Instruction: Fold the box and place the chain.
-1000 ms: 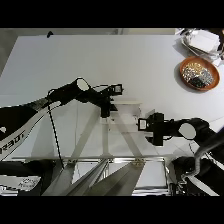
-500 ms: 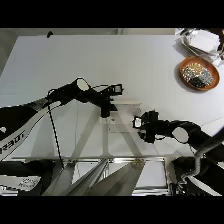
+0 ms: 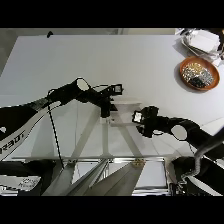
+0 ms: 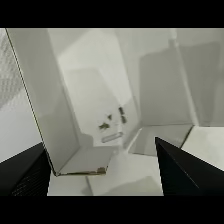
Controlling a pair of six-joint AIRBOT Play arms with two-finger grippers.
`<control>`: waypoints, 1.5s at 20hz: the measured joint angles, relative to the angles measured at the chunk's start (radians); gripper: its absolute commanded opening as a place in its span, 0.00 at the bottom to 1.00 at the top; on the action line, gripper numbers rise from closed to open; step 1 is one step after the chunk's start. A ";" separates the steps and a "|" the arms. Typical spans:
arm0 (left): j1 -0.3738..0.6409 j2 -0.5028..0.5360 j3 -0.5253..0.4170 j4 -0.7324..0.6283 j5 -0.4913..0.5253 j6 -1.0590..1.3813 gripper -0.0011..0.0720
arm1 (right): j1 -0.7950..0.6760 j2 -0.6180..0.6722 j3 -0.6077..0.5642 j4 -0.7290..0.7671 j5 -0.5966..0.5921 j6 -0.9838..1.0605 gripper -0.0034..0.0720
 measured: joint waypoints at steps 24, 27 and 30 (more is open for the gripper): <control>0.000 0.000 0.001 0.000 0.000 0.000 0.03 | -0.290 -0.113 0.054 0.507 0.177 -0.724 0.98; 0.000 0.000 0.001 0.000 0.000 0.000 0.03 | -0.330 -0.158 0.077 0.549 0.228 -0.784 0.98; 0.000 0.000 0.001 0.000 0.000 0.000 0.03 | -0.362 -0.206 0.109 0.568 0.285 -0.831 0.97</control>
